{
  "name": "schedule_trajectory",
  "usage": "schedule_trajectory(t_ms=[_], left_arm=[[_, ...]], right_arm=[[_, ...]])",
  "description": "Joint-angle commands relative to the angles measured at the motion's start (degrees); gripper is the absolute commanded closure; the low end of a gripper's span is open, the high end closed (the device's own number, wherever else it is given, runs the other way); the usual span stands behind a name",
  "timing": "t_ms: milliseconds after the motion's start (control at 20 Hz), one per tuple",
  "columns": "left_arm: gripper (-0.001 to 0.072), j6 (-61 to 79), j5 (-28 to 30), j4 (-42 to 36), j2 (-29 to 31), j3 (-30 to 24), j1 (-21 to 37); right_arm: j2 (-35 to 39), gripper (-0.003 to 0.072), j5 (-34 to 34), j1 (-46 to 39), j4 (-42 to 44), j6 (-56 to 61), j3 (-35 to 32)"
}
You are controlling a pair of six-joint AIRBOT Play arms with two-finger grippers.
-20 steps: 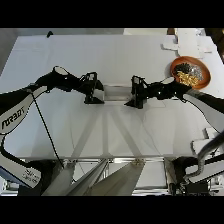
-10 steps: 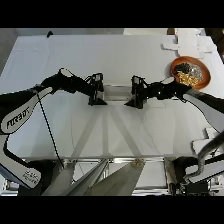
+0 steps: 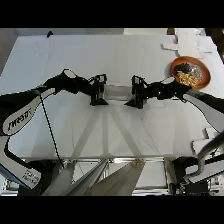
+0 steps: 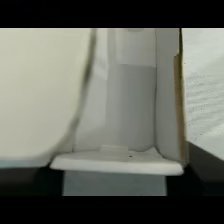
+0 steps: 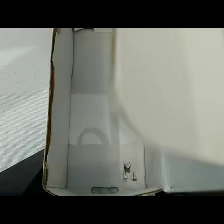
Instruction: Fold the box and place the chain.
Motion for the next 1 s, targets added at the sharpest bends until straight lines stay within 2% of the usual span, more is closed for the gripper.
schedule_trajectory(t_ms=[0,50,150,950], left_arm=[[0.0334,-0.48,0.59,0.24,-0.04,0.07,-0.09],[0.0393,-0.48,0.59,0.22,-0.04,0.07,-0.09],[0.0445,-0.50,0.61,0.22,-0.02,0.07,-0.09],[0.0435,-0.50,0.61,0.22,0.00,0.07,-0.09]], right_arm=[[-0.02,0.0120,0.07,0.00,0.00,0.00,0.04],[-0.02,0.0120,0.07,0.00,0.00,0.00,0.04],[-0.02,0.0120,0.07,0.00,0.00,0.00,0.04],[-0.02,0.0120,0.07,0.00,0.00,0.00,0.04]])
